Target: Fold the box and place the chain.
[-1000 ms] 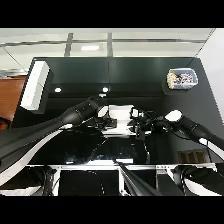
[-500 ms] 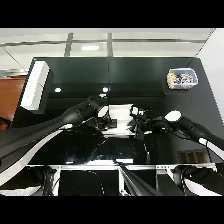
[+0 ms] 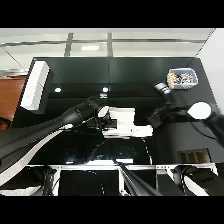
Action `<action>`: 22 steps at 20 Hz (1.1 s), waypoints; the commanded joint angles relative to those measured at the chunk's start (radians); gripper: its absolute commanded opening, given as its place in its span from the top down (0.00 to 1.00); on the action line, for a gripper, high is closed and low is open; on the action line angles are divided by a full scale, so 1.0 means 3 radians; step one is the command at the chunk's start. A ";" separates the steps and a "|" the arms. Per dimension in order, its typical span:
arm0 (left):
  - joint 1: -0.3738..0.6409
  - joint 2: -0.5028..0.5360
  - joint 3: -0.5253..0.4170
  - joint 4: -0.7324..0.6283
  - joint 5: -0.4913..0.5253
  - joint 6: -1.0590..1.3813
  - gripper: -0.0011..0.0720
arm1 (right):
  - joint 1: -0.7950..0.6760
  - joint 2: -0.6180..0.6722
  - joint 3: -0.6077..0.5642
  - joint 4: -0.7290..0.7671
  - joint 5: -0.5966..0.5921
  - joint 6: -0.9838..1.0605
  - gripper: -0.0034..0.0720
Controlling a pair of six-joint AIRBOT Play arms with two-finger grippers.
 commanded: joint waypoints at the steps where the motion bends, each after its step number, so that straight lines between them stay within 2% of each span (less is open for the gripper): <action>1: 0.0001 0.0003 0.0003 0.0009 0.0000 -0.0004 0.94 | -0.0628 0.0256 -0.0071 -0.1155 0.0177 0.1974 0.94; 2: 0.0001 0.0003 0.0003 0.0009 0.0001 -0.0004 0.94 | -0.0791 0.0175 -0.0226 -0.1108 0.0207 0.2146 0.94; 4: 0.0001 0.0003 0.0003 0.0008 0.0000 -0.0004 0.94 | -0.0982 -0.0083 -0.0399 -0.0599 0.0381 0.1952 0.94; 7: 0.0001 0.0003 0.0003 0.0009 0.0000 -0.0004 0.94 | -0.0919 -0.0637 -0.0498 0.0655 0.0472 0.0792 0.94; 9: 0.0001 0.0003 0.0003 0.0009 -0.0001 -0.0004 0.94 | -0.0764 -0.1002 -0.0498 0.1101 0.0481 0.0369 0.94; 13: 0.0001 0.0001 0.0003 0.0009 0.0004 -0.0004 0.94 | -0.0478 -0.1325 -0.0497 0.1671 0.0444 -0.0249 0.94; 17: 0.0001 0.0001 0.0003 0.0009 0.0000 -0.0004 0.94 | -0.0404 -0.1349 -0.0497 0.1890 0.0420 -0.0558 0.94; 19: 0.0001 0.0001 0.0003 0.0009 0.0000 -0.0004 0.94 | -0.0413 -0.1345 -0.0444 0.1977 0.0609 -0.0708 0.94; 20: 0.0001 0.0001 0.0003 0.0009 0.0000 -0.0004 0.94 | -0.0413 -0.1338 -0.0397 0.1946 0.0708 -0.0710 0.81; 22: 0.0001 0.0001 0.0003 0.0009 0.0001 -0.0004 0.94 | -0.0413 -0.1338 -0.0314 0.1926 0.0916 -0.0698 0.10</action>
